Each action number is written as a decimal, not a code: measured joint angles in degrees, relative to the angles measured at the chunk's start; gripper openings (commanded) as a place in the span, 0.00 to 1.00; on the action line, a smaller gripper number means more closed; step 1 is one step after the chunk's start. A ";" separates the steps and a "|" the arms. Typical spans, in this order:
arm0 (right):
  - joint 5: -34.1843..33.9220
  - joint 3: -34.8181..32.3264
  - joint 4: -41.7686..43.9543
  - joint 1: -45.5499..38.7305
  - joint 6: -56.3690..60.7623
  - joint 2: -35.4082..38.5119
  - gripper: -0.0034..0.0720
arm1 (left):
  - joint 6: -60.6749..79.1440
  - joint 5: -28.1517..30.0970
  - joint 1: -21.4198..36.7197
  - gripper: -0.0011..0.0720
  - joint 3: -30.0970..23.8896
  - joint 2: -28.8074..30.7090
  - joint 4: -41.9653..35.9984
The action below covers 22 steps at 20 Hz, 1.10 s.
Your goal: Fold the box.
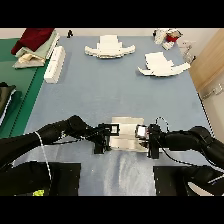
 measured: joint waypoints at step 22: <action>-9.40 3.48 -12.52 -0.07 32.13 -0.37 0.05 | 0.13 -0.02 -0.02 0.56 0.00 0.00 0.07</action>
